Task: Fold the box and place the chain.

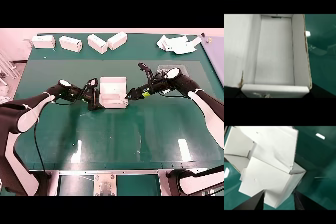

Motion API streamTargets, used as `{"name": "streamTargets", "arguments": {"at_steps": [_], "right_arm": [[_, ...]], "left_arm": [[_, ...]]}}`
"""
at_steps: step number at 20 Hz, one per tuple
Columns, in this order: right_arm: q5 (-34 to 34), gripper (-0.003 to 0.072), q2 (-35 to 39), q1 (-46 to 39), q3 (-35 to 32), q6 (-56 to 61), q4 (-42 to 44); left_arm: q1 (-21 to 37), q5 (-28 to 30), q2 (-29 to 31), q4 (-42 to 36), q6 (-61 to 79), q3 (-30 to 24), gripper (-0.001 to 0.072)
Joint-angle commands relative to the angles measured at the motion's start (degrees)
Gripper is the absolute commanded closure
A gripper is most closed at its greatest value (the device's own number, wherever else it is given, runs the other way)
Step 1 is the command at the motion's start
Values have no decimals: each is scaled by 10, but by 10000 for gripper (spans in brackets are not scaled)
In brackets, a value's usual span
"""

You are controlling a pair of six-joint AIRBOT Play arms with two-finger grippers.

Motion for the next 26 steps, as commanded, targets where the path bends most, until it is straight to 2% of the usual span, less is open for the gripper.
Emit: {"name": "streamTargets", "arguments": {"at_steps": [1, 11, 26], "right_arm": [[-15, 235, 0, 7, 1, 30, -13], [-33, 235, 0, 37, 2, 73, -18], [-75, 234, 0, 94, 31, 184, -132]], "left_arm": [[0, 0, 0, 0, 0, 1, 75], [0, 0, 0, 0, 0, 1, 75], [0, -4, 0, 0, 0, 1, 75]]}}
